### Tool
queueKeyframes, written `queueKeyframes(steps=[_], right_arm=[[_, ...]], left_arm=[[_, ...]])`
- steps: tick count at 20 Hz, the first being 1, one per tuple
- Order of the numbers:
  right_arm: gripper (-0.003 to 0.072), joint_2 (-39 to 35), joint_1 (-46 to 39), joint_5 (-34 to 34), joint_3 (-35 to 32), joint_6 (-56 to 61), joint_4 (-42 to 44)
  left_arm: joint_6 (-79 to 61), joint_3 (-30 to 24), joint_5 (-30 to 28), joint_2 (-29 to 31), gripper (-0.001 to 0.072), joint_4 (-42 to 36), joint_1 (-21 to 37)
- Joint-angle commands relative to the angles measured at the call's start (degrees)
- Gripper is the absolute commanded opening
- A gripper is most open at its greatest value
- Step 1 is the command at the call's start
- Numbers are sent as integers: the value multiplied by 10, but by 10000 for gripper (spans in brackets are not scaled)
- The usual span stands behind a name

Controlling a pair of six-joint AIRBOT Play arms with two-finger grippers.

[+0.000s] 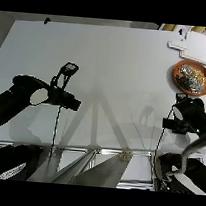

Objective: Fold the box and place the chain.

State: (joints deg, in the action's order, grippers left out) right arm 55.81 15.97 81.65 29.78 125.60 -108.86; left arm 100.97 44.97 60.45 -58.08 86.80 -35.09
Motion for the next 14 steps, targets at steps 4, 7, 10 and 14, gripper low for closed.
queueKeyframes(steps=[4, 7, 10, 14], right_arm=[[19, 0, 0, 0, 0, 0, 0], [19, 0, 0, -9, 0, 6, 3], [19, 0, 0, -65, 0, 6, 3], [18, -1, 0, -100, 1, 5, 5]], left_arm=[[0, 0, 0, 0, 8, 0, 0], [0, 0, 0, 0, 8, 0, 0], [0, 0, 0, 0, 8, 0, 0], [0, 0, 0, 0, 8, 0, 0]])
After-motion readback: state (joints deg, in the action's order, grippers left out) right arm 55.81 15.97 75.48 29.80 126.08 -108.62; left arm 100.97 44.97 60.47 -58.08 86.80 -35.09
